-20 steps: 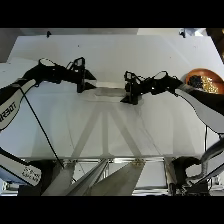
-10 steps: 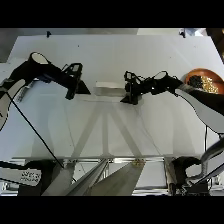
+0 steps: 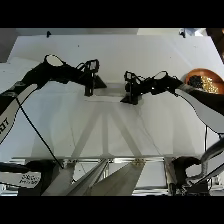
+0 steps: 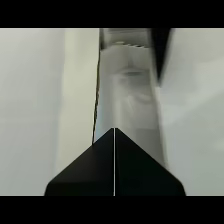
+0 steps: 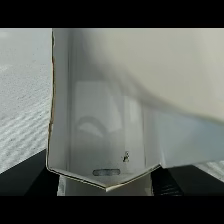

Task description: Fold the box and place the chain.

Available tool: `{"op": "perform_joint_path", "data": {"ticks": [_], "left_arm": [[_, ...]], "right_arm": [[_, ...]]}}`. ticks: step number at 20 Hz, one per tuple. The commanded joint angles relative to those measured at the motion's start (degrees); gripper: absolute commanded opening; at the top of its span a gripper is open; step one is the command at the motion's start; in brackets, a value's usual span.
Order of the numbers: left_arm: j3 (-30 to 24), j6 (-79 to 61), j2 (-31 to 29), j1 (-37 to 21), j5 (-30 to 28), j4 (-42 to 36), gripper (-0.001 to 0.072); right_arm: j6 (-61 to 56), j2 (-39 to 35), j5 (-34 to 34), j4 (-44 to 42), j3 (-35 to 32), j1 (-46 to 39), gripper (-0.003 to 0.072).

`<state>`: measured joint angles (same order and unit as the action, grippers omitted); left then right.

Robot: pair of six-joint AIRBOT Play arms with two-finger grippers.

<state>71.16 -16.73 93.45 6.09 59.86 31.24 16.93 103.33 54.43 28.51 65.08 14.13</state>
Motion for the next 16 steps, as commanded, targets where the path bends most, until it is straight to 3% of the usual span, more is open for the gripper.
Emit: {"op": "perform_joint_path", "data": {"ticks": [1, 7, 16], "left_arm": [[-0.02, 0.04, 0.39, 0.61, -14.56, -3.48, 0.0011], [-0.02, 0.28, 5.49, 0.61, -26.73, -3.78, 0.0011], [-0.07, 0.28, 9.09, 1.07, -23.06, -3.37, 0.001]], "right_arm": [[0.0, 0.02, 0.02, 0.0, 0.04, 0.02, 0.046], [0.0, 0.02, 0.02, 0.0, 0.04, 0.02, 0.046], [0.0, 0.02, 0.02, 0.0, 0.04, 0.02, 0.046]]}}
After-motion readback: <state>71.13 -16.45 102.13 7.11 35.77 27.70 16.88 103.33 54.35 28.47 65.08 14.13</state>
